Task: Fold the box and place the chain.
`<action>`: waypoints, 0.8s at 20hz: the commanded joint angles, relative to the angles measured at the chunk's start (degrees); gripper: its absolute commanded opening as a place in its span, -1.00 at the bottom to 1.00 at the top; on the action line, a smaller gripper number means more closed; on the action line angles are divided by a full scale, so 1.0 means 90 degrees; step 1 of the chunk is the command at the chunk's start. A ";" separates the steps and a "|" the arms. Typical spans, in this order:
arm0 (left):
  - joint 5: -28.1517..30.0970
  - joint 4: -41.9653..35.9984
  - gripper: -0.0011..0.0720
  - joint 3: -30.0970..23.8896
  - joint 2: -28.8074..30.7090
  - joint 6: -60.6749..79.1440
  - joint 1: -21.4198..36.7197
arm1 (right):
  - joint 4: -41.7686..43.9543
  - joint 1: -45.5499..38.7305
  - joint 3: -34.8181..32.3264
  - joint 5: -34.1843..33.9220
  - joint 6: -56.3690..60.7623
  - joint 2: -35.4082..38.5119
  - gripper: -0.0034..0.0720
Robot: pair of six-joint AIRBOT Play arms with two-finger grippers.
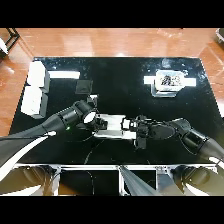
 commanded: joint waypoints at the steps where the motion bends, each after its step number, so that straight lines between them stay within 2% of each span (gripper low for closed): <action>1: 0.0053 0.0002 -0.90 0.0000 0.0005 -0.0002 0.0005 | -0.0046 -0.0044 0.0005 -0.0034 -0.0053 -0.0012 0.97; 2: 0.0053 0.0002 -0.90 0.0000 0.0005 -0.0002 0.0005 | 0.0002 -0.0044 0.0005 0.0029 -0.0056 -0.0049 0.97; 4: 0.0053 0.0002 -0.90 0.0000 0.0005 -0.0002 0.0002 | 0.0078 -0.0044 0.0005 0.0160 -0.0083 -0.0104 0.52; 11: 0.0051 0.0000 -0.90 0.0000 0.0002 -0.0002 0.0002 | 0.0384 -0.0044 0.0005 0.0665 -0.0367 -0.0374 0.51; 16: 0.0044 -0.0002 -0.90 0.0000 0.0002 -0.0002 -0.0002 | 0.0894 -0.0044 0.0005 0.0712 -0.0699 -0.0410 0.51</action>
